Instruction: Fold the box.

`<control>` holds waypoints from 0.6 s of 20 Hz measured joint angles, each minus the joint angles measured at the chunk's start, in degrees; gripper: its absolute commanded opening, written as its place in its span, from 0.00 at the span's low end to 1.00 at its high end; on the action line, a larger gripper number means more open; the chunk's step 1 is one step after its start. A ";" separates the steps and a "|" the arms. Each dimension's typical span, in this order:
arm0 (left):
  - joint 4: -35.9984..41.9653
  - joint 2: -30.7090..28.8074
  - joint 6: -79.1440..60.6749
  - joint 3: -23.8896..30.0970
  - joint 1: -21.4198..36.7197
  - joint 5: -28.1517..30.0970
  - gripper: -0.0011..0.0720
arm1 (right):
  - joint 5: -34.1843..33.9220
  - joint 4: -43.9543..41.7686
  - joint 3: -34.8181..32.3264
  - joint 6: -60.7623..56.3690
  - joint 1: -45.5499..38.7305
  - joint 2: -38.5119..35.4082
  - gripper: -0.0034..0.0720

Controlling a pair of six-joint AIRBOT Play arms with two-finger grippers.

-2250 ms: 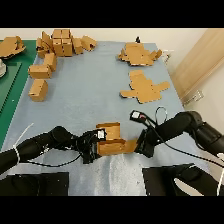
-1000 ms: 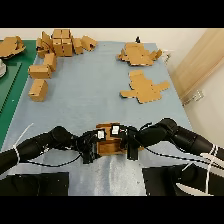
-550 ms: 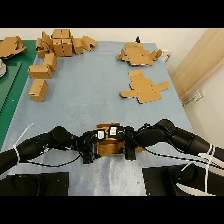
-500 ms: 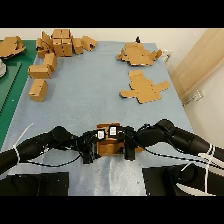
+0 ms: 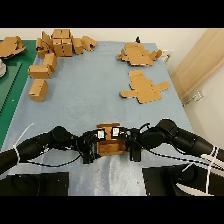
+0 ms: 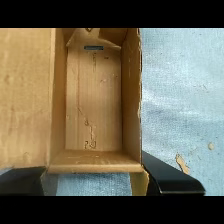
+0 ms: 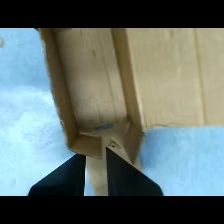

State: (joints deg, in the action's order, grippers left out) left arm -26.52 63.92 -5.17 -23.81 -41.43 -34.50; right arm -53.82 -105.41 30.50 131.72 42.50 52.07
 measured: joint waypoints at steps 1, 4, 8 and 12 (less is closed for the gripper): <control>0.00 0.00 0.00 0.00 0.00 0.00 0.57 | -0.28 1.07 0.00 -0.85 0.00 -0.02 0.54; -0.02 0.00 -0.04 0.00 -0.02 0.00 0.57 | -0.24 2.86 0.00 -2.32 0.00 -0.07 0.60; -0.04 0.00 -0.11 0.00 0.00 0.00 0.57 | 0.83 4.63 0.00 -2.91 0.00 -0.07 0.60; -0.09 0.00 -0.13 0.00 0.00 0.00 0.57 | 3.48 5.20 0.00 -3.13 0.00 -0.07 0.59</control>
